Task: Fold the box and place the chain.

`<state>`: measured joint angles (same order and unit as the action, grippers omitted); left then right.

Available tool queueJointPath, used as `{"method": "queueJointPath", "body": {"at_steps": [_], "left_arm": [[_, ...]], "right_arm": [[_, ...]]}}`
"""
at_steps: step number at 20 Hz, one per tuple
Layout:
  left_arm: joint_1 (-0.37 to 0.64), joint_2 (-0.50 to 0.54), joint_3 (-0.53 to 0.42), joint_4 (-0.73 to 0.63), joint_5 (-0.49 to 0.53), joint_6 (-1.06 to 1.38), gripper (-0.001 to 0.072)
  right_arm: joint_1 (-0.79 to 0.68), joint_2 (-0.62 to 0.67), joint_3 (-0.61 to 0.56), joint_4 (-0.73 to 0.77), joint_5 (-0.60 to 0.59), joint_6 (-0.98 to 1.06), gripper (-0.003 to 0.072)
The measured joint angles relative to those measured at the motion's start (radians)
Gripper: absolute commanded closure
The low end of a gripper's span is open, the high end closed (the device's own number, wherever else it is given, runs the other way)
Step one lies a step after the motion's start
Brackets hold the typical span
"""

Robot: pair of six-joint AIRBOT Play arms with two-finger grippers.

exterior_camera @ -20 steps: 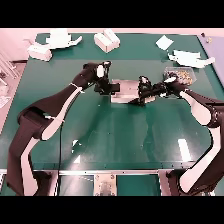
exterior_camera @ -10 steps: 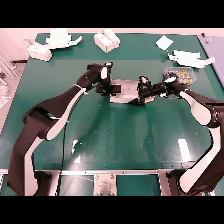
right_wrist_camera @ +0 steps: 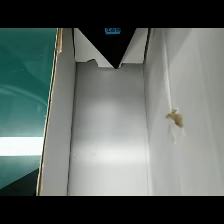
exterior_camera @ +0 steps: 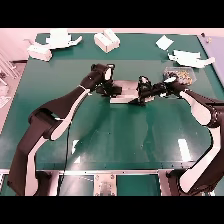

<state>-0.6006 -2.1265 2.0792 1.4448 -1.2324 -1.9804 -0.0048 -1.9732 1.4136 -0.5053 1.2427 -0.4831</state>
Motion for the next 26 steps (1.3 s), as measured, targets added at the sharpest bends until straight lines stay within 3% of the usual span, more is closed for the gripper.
{"method": "queueJointPath", "body": {"at_steps": [4,5,6,14,15,17,19,26], "left_arm": [[0.000,0.000,0.002,0.036,-0.021,-0.021,0.0373],[-0.001,-0.001,0.002,0.042,-0.026,-0.024,0.0558],[-0.002,-0.002,0.002,0.050,-0.029,-0.027,0.0689],[-0.003,-0.002,0.002,0.062,-0.032,-0.021,0.0686],[-0.003,-0.002,0.002,0.062,-0.032,-0.019,0.0644],[-0.003,-0.001,0.002,0.056,-0.035,-0.006,0.0007],[-0.005,0.004,0.002,0.048,-0.027,-0.006,0.0068],[0.002,0.055,0.002,0.037,-0.013,0.026,0.0068]], "right_arm": [[0.000,0.000,0.000,0.000,0.000,0.000,0.0063],[0.000,0.000,0.000,0.000,0.000,0.000,0.0063],[0.000,0.000,0.000,0.000,0.000,0.000,0.0063],[0.001,0.000,0.000,0.000,0.003,0.001,0.0063],[0.001,0.000,0.000,0.000,0.003,0.001,0.0063],[0.000,0.000,0.000,0.000,-0.013,0.000,0.0063],[-0.001,0.000,0.000,-0.001,-0.008,-0.001,0.0063],[0.000,0.000,0.000,0.000,-0.001,0.000,0.0063]]}}
